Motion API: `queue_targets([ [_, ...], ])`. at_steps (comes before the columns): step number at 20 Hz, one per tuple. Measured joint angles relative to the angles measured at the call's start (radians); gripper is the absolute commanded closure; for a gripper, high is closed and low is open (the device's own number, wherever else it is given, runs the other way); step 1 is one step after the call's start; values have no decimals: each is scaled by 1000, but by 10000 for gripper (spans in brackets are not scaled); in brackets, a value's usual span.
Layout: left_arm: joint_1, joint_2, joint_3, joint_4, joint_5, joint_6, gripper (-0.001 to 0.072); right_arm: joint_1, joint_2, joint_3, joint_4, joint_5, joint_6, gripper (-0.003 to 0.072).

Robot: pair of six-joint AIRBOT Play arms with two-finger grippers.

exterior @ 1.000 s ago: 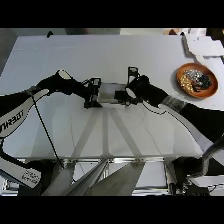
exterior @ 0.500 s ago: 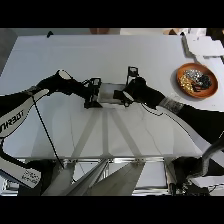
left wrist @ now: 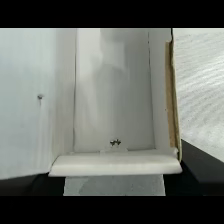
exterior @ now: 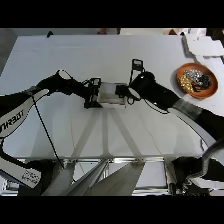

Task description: Fold the box and place the chain.

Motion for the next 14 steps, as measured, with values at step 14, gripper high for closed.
queue_targets([
  [14, 0, 0, 0, 0, 0, 0, 434, -418, 320, 0, -99, 175, -392, 230],
])
